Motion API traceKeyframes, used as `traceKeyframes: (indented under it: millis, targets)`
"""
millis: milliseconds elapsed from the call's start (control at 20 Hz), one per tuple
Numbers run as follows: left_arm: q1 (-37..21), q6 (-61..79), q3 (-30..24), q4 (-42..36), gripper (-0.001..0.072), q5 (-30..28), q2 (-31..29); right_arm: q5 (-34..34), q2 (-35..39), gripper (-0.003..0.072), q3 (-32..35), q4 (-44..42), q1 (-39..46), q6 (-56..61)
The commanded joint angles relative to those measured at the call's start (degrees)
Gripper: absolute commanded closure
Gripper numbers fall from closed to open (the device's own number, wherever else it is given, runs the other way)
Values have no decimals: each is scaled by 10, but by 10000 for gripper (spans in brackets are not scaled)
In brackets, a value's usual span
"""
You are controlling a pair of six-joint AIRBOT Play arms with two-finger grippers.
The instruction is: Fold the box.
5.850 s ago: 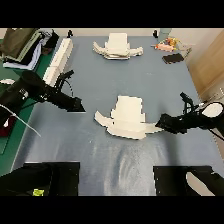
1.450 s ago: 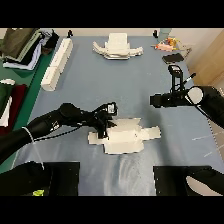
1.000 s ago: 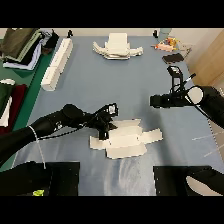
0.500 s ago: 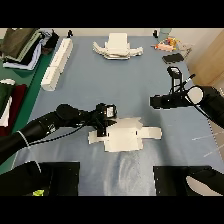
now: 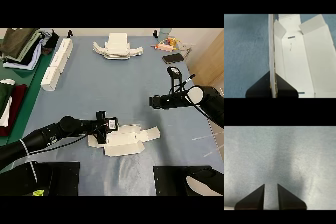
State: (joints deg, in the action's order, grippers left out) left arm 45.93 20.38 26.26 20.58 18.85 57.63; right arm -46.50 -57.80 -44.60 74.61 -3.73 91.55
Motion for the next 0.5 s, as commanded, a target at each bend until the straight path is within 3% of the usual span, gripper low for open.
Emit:
traceKeyframes:
  millis: [0, 200, 450]
  targets:
    - [5, 0, -15, 0, 700, -4, 7, -1, 0, 440, 0, -3, 0, 0]
    - [5, -5, -16, 0, 697, 16, 10, -4, 0, 440, 0, -6, 0, 0]
    - [5, -5, -15, 0, 696, 103, 8, -5, 0, 440, 0, -5, 0, 0]
